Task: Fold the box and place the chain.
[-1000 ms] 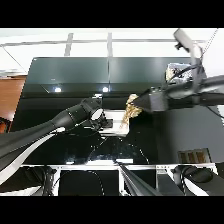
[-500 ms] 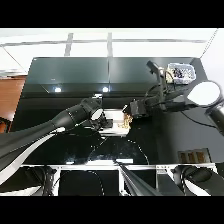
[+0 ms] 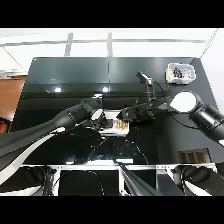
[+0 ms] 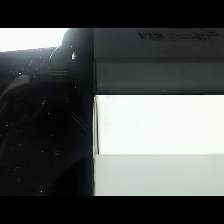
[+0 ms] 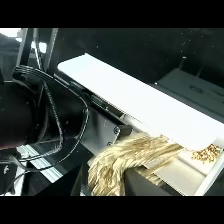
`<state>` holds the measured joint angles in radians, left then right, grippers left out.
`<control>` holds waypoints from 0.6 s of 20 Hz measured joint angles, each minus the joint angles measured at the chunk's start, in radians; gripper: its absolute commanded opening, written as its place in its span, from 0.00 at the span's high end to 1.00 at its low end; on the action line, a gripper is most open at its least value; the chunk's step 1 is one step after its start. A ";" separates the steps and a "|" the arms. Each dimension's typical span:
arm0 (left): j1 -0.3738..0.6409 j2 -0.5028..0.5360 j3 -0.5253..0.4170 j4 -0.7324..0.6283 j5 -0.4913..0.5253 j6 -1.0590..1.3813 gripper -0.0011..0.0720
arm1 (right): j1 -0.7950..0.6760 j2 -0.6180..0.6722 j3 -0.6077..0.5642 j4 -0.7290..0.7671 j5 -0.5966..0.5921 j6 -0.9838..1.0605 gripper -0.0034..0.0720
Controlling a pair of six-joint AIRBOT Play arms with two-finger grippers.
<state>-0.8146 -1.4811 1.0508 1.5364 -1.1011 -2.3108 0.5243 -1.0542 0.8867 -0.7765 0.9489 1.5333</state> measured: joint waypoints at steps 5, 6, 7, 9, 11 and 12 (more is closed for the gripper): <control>0.000 0.000 0.000 0.000 0.000 0.000 0.95 | -0.095 -0.002 0.000 -0.078 0.095 0.004 0.54; 0.000 0.000 0.000 0.000 0.001 0.000 0.95 | -0.129 0.002 0.000 -0.110 0.123 0.004 0.54; 0.000 0.000 0.000 0.000 0.002 0.000 0.95 | -0.157 0.006 0.000 -0.137 0.146 0.004 0.54; 0.001 0.000 0.000 0.000 0.002 0.000 0.95 | -0.202 0.012 0.000 -0.180 0.177 0.004 0.54; 0.001 0.000 0.000 -0.001 0.002 0.000 0.94 | -0.222 0.015 0.000 -0.202 0.193 -0.002 0.54; 0.001 0.000 0.004 -0.001 -0.003 0.001 0.78 | -0.226 0.016 0.000 -0.212 0.199 -0.005 0.54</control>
<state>-0.8139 -1.4811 1.0550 1.5356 -1.1046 -2.3100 0.2981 -1.0378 0.8867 -0.9886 1.1481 1.5288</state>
